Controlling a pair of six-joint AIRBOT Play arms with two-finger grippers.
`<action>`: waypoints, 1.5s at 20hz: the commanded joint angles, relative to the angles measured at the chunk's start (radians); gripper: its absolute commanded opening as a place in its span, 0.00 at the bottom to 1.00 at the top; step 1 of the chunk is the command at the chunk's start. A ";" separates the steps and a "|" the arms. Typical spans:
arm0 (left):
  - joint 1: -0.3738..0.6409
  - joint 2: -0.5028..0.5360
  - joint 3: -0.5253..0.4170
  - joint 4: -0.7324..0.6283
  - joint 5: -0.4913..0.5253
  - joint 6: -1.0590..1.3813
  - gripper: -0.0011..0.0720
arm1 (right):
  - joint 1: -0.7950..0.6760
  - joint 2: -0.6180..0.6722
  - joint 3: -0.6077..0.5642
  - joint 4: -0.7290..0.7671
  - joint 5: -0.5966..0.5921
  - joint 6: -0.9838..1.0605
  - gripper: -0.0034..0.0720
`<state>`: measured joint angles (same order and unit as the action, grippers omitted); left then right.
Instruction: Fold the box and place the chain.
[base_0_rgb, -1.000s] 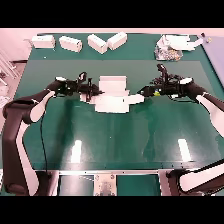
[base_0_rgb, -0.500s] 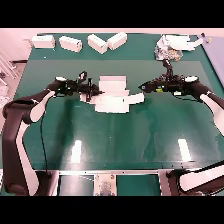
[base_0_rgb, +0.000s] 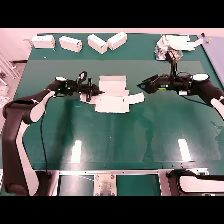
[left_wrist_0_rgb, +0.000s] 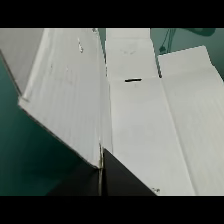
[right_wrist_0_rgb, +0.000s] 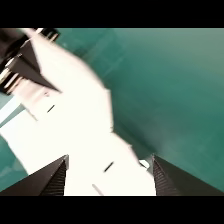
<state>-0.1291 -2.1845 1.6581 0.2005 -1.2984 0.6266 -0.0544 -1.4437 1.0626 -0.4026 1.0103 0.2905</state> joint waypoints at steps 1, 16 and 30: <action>-0.001 -0.001 0.000 0.001 0.000 0.000 0.04 | 0.067 0.101 -0.133 0.001 -0.023 -0.070 0.84; -0.001 -0.001 0.000 0.001 0.000 0.000 0.04 | 0.231 0.166 -0.361 -0.037 -0.311 -0.310 0.77; -0.001 0.000 0.000 0.001 0.001 0.000 0.04 | 0.385 0.064 -0.374 -0.042 -0.526 -0.670 0.77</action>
<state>-0.1291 -2.1845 1.6581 0.2012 -1.2976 0.6258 0.3099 -1.3643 0.6895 -0.4446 0.5224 -0.3550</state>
